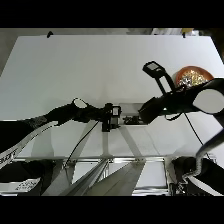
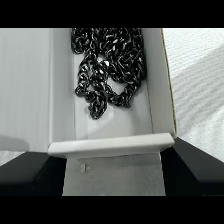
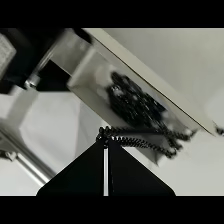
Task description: Fold the box and place the chain.
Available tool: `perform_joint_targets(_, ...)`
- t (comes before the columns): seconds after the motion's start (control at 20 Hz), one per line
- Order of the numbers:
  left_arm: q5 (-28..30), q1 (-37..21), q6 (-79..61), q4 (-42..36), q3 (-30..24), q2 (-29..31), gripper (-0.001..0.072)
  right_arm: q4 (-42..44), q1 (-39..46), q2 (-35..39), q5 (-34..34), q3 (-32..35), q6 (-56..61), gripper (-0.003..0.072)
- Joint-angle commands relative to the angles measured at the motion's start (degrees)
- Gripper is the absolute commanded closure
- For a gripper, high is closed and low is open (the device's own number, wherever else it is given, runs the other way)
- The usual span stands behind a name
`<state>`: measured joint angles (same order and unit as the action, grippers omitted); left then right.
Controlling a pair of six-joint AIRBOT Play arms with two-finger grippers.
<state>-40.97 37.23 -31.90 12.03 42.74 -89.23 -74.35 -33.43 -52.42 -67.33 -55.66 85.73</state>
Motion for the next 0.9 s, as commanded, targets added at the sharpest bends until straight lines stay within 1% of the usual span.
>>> perform_joint_targets(0.0, 0.0, 0.0, -0.02, 0.0, 0.02, 0.02, 0.0606, -4.48, -5.79, -1.53, 7.15, -0.04, 4.04, 0.0669)
perform_joint_targets(0.25, 0.0, 0.0, -0.02, 0.0, 0.02, 0.02, 0.0606, -4.98, -5.77, -9.03, 6.51, -0.04, 4.09, 0.0665)
perform_joint_targets(0.3, 0.0, 0.0, -0.02, 0.0, 0.02, 0.04, 0.0606, -5.05, -5.77, -10.58, 6.51, -0.04, 3.87, 0.0597)
perform_joint_targets(0.35, 0.02, 0.0, -0.02, 0.0, 0.02, 0.02, 0.0606, -5.55, -5.73, -11.43, 6.47, -0.04, 3.78, 0.0478)
perform_joint_targets(0.4, 0.0, 0.0, -0.02, 0.0, 0.02, 0.04, 0.0606, -6.36, -5.73, -11.45, 6.45, -0.13, 3.76, 0.0406)
perform_joint_targets(0.45, 0.0, 0.0, -0.02, 0.0, 0.02, 0.02, 0.0606, -7.04, -5.7, -11.04, 5.66, -0.83, 3.76, 0.0412)
perform_joint_targets(0.55, 0.02, 0.0, -0.02, 0.0, 0.02, 0.02, 0.0606, -8.83, -5.03, -10.62, 2.49, -3.96, 3.8, 0.0544)
perform_joint_targets(0.7, 0.0, 0.0, -0.02, 0.0, 0.02, 0.04, 0.0606, -11.65, 0.55, -10.43, 0.5, -9.77, 3.8, 0.0558)
perform_joint_targets(0.75, 0.02, 0.0, -0.02, 0.0, 0.02, 0.02, 0.0606, -12.26, 3.45, -10.43, 0.74, -10.82, 3.78, 0.059)
perform_joint_targets(0.8, 0.02, 0.0, -0.02, 0.0, 0.02, 0.02, 0.0606, -12.76, 6.4, -10.43, 1.42, -10.95, 3.76, 0.0645)
perform_joint_targets(0.85, 0.0, 0.0, -0.02, 0.0, 0.02, 0.02, 0.0606, -13.27, 9.49, -10.58, 1.9, -10.93, 3.74, 0.0669)
